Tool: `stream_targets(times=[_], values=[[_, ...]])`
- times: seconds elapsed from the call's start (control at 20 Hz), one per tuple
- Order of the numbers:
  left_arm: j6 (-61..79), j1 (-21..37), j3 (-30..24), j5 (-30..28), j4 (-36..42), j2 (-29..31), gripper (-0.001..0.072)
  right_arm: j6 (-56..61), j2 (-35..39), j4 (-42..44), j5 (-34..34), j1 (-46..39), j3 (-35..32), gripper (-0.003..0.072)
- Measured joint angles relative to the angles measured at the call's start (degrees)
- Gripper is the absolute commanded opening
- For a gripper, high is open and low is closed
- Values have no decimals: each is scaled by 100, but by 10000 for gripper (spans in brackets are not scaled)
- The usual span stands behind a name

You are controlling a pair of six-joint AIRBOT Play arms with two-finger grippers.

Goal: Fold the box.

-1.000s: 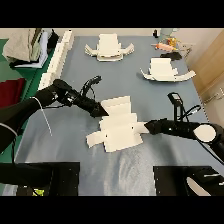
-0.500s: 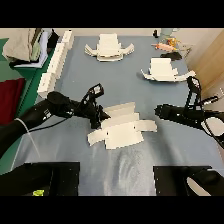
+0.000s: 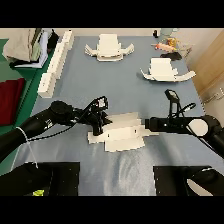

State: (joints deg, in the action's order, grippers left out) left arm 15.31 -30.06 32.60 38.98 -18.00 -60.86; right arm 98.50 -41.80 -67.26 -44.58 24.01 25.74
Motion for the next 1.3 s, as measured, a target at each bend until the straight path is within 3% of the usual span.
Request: stream_targets(times=[0.45, 1.3], values=[[76, -35, -13, -4, 22, -11, 17, -52, -798, -129, 308, 46, -341, 4], [531, -522, -13, -284, 24, -232, 16, -59, -437, 9, 306, 55, -310, 4]])
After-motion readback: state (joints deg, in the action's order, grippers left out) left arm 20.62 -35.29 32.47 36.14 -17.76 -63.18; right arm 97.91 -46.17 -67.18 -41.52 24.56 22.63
